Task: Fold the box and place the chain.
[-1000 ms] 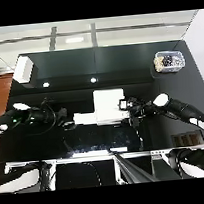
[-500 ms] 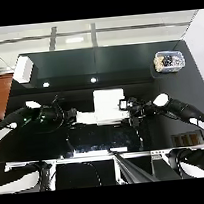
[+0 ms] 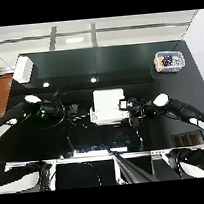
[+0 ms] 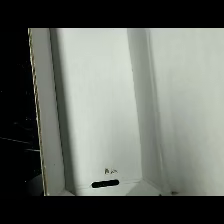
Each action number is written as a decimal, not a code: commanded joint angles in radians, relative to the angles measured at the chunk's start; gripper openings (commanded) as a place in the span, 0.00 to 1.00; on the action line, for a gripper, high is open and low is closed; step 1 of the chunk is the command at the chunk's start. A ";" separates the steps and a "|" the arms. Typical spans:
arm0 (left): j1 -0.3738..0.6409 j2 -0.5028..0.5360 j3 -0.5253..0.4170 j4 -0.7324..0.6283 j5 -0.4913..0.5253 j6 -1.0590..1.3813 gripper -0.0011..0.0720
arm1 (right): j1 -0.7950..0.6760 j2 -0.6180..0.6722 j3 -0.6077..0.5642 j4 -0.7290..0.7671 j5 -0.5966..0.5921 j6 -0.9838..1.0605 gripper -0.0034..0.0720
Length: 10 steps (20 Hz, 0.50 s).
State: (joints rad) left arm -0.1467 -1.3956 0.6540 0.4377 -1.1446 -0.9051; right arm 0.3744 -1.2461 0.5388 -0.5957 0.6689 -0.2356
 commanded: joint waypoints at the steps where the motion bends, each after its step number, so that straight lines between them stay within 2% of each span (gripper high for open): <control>1: -0.040 0.000 0.046 -0.001 -0.024 0.006 0.78 | 0.001 0.000 0.000 0.000 0.000 0.000 0.61; 2: -0.067 0.000 0.060 -0.001 -0.024 0.006 0.78 | 0.001 0.000 0.000 0.000 0.000 0.000 0.61; 4: -0.124 0.000 0.097 0.003 -0.019 0.004 0.59 | 0.001 0.000 0.000 0.000 0.000 0.000 0.61; 6: -0.168 0.000 0.138 0.041 -0.008 -0.028 0.57 | 0.001 0.000 0.000 0.000 0.000 0.000 0.61; 10: -0.242 0.000 0.239 0.322 0.017 -0.313 0.57 | 0.001 0.000 0.000 0.000 0.000 0.000 0.61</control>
